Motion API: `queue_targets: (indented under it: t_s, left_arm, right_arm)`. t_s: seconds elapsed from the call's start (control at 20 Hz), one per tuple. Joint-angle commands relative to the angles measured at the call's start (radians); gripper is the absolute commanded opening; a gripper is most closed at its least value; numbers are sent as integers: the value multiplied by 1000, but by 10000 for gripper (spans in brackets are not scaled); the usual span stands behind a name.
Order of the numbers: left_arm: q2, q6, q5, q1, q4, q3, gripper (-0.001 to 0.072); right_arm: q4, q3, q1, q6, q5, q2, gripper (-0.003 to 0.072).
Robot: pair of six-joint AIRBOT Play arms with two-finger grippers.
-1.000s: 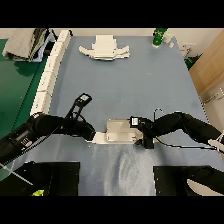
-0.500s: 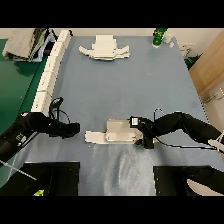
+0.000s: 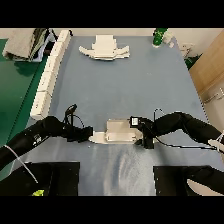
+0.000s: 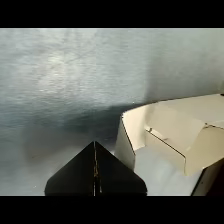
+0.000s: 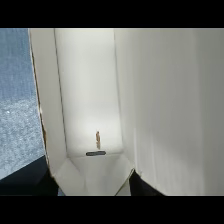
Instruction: Fold the box.
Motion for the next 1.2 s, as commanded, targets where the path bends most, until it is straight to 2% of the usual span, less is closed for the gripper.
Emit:
queue_targets:
  t_s: [0.0, 0.2, 0.35, 0.55, 0.6, 0.65, 0.7, 1.15]
  left_arm:
    - [-38, 24, 72, -93, -82, -5, 11]
    - [13, 45, 27, -106, -77, 40, 11]
    - [71, 45, 29, -106, -73, 69, 12]
    - [75, 42, 19, -106, -91, 69, 14]
    - [75, 42, 22, -106, -102, 69, 86]
    - [75, 42, 26, -106, -105, 69, 358]
    - [75, 42, 29, -106, -104, 69, 465]
    - [55, 42, 87, -115, -125, 68, 463]
  right_arm:
    - [0, 0, 1, 0, 0, -1, 562]
    - [0, 0, 1, 0, 0, -1, 562]
    - [0, 0, 1, 0, 0, -1, 562]
    - [0, 0, 1, 0, 0, -1, 562]
    - [0, 0, 1, 0, 0, -1, 562]
    - [0, 0, 1, 0, 0, -1, 562]
    - [0, 0, 1, 0, 0, -1, 562]
    - [0, 0, 1, 0, 0, -1, 562]
